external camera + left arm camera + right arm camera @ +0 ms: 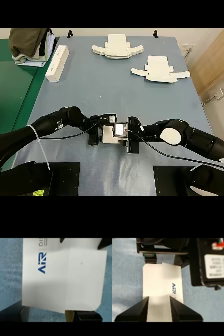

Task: Fold the box.

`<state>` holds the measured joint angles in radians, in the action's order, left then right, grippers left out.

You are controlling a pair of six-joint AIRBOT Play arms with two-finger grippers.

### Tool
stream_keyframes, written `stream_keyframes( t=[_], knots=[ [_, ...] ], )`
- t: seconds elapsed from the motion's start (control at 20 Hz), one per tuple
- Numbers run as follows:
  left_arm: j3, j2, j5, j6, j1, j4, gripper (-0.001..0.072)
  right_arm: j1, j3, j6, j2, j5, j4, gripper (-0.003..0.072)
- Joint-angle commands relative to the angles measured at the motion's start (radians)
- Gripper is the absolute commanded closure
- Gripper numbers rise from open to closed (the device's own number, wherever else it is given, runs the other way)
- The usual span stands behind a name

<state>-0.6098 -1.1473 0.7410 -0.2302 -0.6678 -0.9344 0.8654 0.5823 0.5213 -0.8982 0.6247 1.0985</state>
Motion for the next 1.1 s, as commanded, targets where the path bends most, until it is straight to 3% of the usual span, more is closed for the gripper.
stream_keyframes(
  t=[0.0,0.1,0.2,1.05],
  knots=[
    [0.000,0.000,0.000,0.001,0.000,-0.001,0.0246,0.002,0.000,-0.026,-0.022,-0.031,0.042,0.0249],
    [0.000,0.000,0.000,0.001,0.000,-0.001,0.0246,0.002,0.000,-0.030,-0.052,-0.046,0.063,0.0248],
    [0.000,0.000,0.000,0.001,0.000,-0.001,0.0246,0.002,0.000,-0.054,-0.076,-0.050,0.067,0.0186],
    [0.000,0.000,0.000,0.001,0.000,-0.001,0.0246,0.003,0.000,-0.077,-0.063,-0.123,0.181,0.0197]
  ],
)
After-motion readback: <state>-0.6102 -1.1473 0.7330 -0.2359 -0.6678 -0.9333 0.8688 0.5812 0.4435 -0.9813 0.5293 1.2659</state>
